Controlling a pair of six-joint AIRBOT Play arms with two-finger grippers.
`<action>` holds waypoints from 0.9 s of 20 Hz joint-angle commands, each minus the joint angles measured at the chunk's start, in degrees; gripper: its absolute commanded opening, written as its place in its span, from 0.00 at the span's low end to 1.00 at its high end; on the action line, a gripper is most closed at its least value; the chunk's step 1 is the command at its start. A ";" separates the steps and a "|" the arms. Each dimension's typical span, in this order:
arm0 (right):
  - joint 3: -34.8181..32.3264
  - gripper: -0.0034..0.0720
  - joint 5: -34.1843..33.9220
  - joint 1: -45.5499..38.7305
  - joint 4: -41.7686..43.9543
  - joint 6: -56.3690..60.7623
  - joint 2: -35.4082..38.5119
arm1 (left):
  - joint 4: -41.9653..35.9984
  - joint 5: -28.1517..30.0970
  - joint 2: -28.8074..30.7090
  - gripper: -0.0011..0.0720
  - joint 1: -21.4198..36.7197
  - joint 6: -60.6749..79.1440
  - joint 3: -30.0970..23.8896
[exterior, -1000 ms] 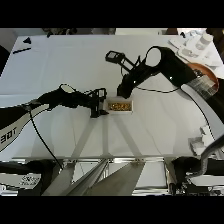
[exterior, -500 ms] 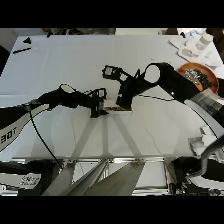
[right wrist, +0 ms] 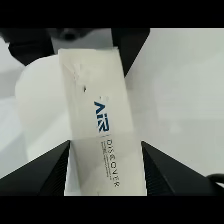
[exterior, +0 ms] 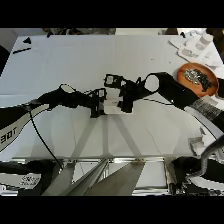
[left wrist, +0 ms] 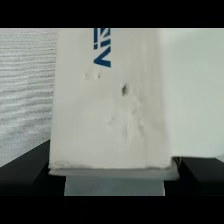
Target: Fold the box and place the chain.
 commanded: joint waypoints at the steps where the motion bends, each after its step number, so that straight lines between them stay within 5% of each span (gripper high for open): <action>1: -1.70 0.73 -0.31 0.02 0.90 -0.20 0.04 | 0.00 0.02 0.02 0.45 -0.02 0.02 0.00; 7: -2.43 0.73 -1.09 0.09 4.37 -2.82 0.07 | 0.00 0.02 0.02 0.45 -0.02 0.02 0.00; 11: -4.85 0.73 -8.09 0.09 4.28 -4.17 0.04 | 0.00 0.02 0.02 0.45 -0.02 0.02 0.02; 18: -4.85 0.65 -10.91 1.16 -1.53 -2.36 2.69 | 0.02 0.02 0.02 0.45 -0.02 0.02 0.00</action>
